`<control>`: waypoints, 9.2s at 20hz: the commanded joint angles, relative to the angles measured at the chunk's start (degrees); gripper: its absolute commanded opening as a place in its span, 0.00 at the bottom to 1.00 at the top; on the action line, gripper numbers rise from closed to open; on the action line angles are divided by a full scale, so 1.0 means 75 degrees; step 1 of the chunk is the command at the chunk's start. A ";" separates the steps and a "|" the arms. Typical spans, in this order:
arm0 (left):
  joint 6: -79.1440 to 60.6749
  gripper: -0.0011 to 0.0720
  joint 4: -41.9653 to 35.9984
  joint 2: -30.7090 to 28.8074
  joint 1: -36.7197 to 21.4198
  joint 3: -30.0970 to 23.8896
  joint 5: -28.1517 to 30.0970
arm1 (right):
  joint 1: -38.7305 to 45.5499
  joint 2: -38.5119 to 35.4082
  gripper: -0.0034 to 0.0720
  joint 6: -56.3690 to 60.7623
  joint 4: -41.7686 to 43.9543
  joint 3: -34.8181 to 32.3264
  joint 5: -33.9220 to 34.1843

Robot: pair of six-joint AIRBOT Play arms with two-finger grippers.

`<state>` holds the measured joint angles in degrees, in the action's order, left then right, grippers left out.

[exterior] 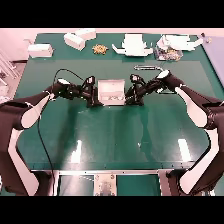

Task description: Fold the box and place the chain.

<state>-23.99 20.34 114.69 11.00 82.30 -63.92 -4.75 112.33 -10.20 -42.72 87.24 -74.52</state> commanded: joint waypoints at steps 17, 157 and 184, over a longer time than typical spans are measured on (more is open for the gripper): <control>-0.0003 0.56 0.0003 -0.0006 -0.0006 0.0003 -0.0003 | 0.0006 -0.0504 0.05 0.0857 -0.0277 0.0125 0.0338; 0.0003 0.56 0.0003 -0.0006 -0.0009 0.0000 -0.0023 | -0.0391 -0.0344 0.05 0.1107 -0.2189 0.0629 0.0597; 0.0000 0.57 0.0003 -0.0006 -0.0009 0.0000 -0.0020 | -0.2037 -0.5085 0.05 0.1970 0.0434 0.0819 0.3797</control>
<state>-23.97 20.34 114.69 10.96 82.30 -64.10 -16.14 76.99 4.51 -40.07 92.40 -55.00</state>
